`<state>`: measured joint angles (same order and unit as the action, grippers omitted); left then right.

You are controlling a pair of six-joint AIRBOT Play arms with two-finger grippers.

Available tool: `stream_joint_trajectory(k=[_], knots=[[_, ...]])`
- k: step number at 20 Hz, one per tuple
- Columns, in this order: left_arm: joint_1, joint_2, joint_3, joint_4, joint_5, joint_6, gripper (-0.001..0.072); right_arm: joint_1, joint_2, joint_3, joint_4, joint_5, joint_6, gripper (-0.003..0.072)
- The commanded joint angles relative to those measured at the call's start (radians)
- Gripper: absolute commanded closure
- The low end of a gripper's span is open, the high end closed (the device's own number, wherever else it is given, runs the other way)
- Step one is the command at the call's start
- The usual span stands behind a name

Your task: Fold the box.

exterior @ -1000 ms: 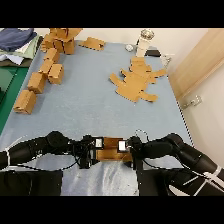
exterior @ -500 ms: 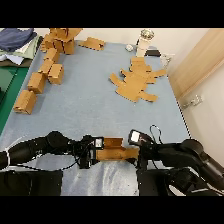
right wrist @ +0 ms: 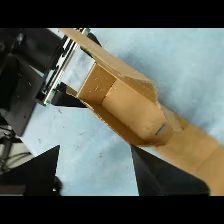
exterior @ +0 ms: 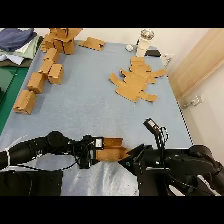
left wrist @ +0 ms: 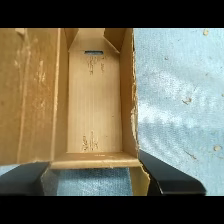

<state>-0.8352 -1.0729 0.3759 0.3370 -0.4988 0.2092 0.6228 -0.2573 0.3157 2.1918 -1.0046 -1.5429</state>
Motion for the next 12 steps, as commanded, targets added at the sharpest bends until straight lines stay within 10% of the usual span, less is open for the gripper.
stream_joint_trajectory(k=[1,7,9,12], knots=[[0.000,0.000,0.001,0.000,0.000,0.000,0.0185,0.000,0.007,0.000,0.026,0.028,0.216,-0.0013],[0.000,0.000,0.001,0.000,0.000,0.000,0.0186,0.001,-0.002,0.000,0.031,0.209,0.465,0.0040],[0.000,0.000,0.001,0.000,0.000,0.000,0.0185,0.002,-0.044,0.000,0.035,0.203,0.557,0.0621],[0.000,0.000,0.001,0.000,0.000,0.000,0.0186,0.016,-0.129,0.000,0.061,0.223,0.530,0.0684]])
